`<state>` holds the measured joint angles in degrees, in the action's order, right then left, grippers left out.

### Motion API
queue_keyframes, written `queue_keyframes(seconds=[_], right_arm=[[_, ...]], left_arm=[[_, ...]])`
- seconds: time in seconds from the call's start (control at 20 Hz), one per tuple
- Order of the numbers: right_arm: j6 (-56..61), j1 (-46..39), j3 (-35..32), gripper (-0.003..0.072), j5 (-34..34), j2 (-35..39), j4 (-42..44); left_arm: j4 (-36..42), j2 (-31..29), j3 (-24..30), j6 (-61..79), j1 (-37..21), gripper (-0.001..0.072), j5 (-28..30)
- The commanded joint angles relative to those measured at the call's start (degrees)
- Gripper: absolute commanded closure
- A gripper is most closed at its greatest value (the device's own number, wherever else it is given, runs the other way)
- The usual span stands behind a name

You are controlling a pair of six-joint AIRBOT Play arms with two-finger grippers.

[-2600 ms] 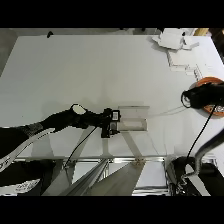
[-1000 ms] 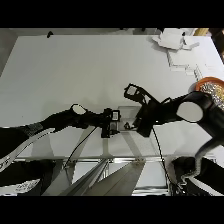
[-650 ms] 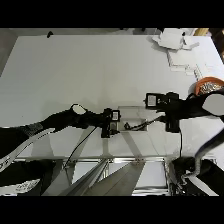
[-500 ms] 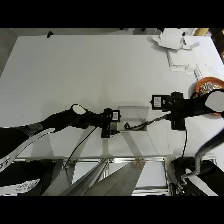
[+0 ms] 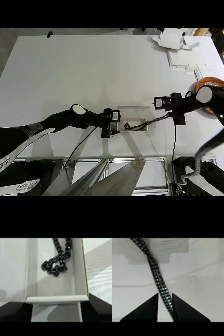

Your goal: Fold the box and place the chain.

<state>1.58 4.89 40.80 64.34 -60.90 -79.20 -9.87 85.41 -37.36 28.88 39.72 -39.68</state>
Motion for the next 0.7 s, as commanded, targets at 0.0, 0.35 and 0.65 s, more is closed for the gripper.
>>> queue_keyframes(seconds=[0.0,0.35,0.65], right_arm=[[-4.79,-0.37,-0.17,0.0519,-2.56,-4.66,0.59],[-6.62,-0.37,-0.17,0.0519,-4.87,-10.38,3.13],[-6.62,-0.37,-0.17,0.0526,-4.85,-12.68,3.13]], left_arm=[[-0.02,0.02,0.00,0.00,0.00,0.0503,0.02],[-0.02,0.00,0.00,0.00,0.00,0.0503,0.02],[-0.02,0.02,0.00,0.00,0.00,0.0503,0.00]])
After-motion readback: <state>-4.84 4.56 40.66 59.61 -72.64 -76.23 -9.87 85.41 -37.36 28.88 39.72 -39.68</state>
